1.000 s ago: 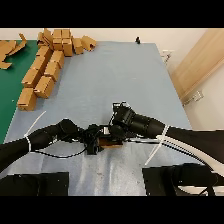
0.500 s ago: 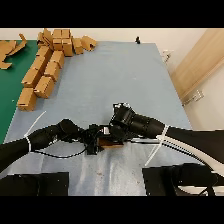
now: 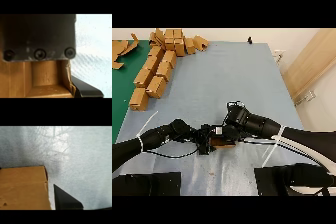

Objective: Fold the box.

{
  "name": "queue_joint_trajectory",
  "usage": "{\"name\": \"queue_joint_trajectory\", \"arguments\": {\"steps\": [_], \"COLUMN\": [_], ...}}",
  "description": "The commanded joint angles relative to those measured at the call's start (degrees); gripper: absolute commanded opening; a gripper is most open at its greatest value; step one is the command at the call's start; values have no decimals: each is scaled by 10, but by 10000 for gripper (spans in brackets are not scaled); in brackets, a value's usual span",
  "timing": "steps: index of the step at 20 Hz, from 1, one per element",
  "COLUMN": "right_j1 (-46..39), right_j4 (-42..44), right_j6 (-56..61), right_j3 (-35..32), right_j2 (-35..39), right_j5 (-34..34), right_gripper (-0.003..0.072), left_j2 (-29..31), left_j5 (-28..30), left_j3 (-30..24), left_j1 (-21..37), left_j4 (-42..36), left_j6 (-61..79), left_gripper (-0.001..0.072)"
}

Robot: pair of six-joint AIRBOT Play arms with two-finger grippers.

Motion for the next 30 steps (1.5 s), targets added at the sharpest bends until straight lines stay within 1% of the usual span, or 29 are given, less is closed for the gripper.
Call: {"name": "queue_joint_trajectory", "arguments": {"steps": [1,18,30], "right_j1": [0,0,0], "right_j4": [-4,30,33], "right_j6": [9,23,37], "right_j3": [0,0,2], "right_j2": [13,45,67], "right_j5": [0,2,-22], "right_gripper": [246,246,241], "left_j2": [0,0,0], "left_j5": [0,0,0], "left_j3": [1,1,1], "left_j1": [0,0,0], "left_j4": [0,0,0], "left_j6": [0,0,0], "left_gripper": [609,609,609]}}
